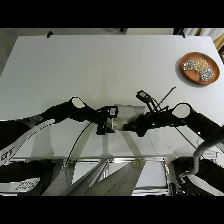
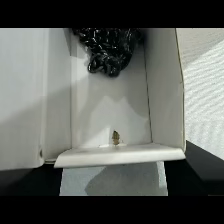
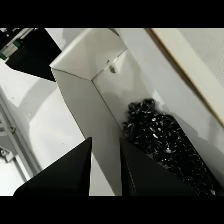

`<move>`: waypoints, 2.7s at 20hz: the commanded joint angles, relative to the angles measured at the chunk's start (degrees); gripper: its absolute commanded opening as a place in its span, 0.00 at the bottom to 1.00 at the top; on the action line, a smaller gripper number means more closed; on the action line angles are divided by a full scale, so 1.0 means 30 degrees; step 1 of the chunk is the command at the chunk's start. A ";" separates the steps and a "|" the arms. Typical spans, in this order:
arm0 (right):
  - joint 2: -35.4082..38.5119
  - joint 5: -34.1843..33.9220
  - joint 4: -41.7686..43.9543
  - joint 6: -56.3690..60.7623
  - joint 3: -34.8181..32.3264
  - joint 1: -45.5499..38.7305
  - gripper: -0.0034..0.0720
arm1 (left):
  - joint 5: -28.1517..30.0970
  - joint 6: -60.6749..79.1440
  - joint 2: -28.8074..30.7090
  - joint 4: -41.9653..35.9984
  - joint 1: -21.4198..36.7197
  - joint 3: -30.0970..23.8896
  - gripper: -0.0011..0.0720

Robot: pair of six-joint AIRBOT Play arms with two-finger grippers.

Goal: Fold the box and place the chain.

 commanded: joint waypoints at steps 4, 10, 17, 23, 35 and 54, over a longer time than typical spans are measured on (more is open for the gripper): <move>0.2266 0.0007 0.0226 0.0313 0.0015 -0.0466 0.31 | 0.0000 0.0007 0.0000 0.0000 0.0000 -0.0007 0.36; 1.0214 0.1377 -0.5938 0.0401 0.0007 -0.5348 0.27 | 0.0000 0.0007 0.0000 0.0000 0.0000 -0.0007 0.36; 0.8145 0.1297 -0.7701 -0.1931 -0.1974 -0.6339 0.26 | 0.0000 0.0007 0.0000 0.0007 0.0000 -0.0007 0.36; 0.4386 -0.1231 -0.4269 -0.8138 -0.2630 -0.3840 0.26 | 0.0000 0.0007 0.0000 0.0000 0.0000 -0.0007 0.36; 0.3169 -0.2601 -0.3789 -0.8743 -0.2630 -0.3169 0.11 | 0.0000 0.0007 0.0000 0.0007 0.0000 -0.0007 0.36; 1.4659 0.1056 -0.6513 -0.4495 0.0022 -0.3184 0.07 | 0.0000 0.0007 0.0000 0.0007 0.0000 -0.0007 0.36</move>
